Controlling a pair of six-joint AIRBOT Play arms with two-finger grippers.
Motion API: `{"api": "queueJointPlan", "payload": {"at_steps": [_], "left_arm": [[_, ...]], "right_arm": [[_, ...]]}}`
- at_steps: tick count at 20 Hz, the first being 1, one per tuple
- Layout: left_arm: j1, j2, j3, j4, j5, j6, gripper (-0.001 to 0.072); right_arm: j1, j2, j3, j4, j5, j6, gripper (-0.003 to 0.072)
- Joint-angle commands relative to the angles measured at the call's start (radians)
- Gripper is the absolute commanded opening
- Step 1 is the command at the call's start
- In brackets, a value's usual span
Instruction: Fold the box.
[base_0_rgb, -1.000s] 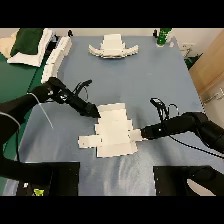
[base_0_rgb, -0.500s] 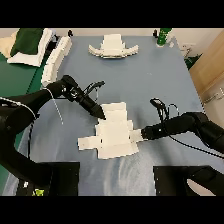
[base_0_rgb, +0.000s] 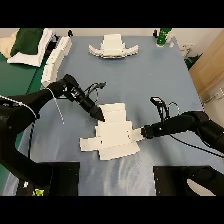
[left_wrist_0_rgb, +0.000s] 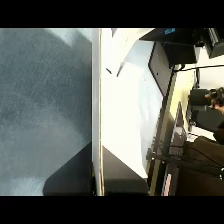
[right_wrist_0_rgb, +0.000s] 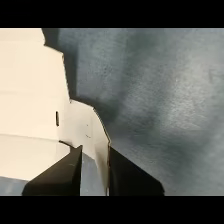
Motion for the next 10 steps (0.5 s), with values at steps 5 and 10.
{"api": "queueJointPlan", "payload": {"at_steps": [5,10], "left_arm": [[-0.018,0.080,0.017,-0.005,0.108,0.268,0.0008],[-0.115,0.271,-0.053,0.006,0.357,0.383,0.0007]], "right_arm": [[-0.036,0.001,0.125,-0.511,0.009,0.292,0.0247],[-0.134,0.001,0.175,-0.626,0.010,0.514,0.0522]]}}
